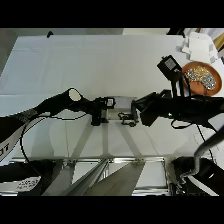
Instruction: Fold the box and place the chain.
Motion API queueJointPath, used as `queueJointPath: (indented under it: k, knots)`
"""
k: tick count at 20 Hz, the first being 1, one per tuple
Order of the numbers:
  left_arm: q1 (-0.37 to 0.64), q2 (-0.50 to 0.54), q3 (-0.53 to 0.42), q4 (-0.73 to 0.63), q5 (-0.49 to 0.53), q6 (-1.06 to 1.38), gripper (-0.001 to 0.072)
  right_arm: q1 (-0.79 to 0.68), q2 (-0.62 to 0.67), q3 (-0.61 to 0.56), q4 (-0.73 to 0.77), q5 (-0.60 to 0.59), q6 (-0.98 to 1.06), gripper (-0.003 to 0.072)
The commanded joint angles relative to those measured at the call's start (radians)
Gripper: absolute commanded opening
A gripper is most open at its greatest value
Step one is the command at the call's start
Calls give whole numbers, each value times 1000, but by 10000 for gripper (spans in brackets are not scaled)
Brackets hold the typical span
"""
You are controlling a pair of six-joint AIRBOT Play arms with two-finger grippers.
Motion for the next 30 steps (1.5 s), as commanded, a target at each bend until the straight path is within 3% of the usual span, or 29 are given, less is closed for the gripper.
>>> queueJointPath:
  k: [1, 9, 16, 19, 22, 26, 30]
  knots:
    - [-1, 0, 0, 0, 0, 0, 9, 17, -68, 5, 20, -70, 0, 15]
    - [-1, 0, 0, 0, 0, 0, 9, 37, -385, 5, 19, -61, 0, 14]
    - [-1, 0, 0, 0, 0, 0, 9, 107, -546, 5, 19, -105, 0, 16]
    - [-1, 0, 0, 0, 0, 0, 9, 113, -553, 5, 21, -120, 0, 25]
    - [-1, 0, 0, 0, 0, 0, 9, 112, -545, 5, 21, -120, 0, 184]
    - [-1, 0, 0, 0, 0, 0, 9, 72, -418, 5, 11, -93, 0, 185]
    - [-1, 0, 0, 0, 0, 0, 9, -39, -260, 5, -110, 115, -2, 176]
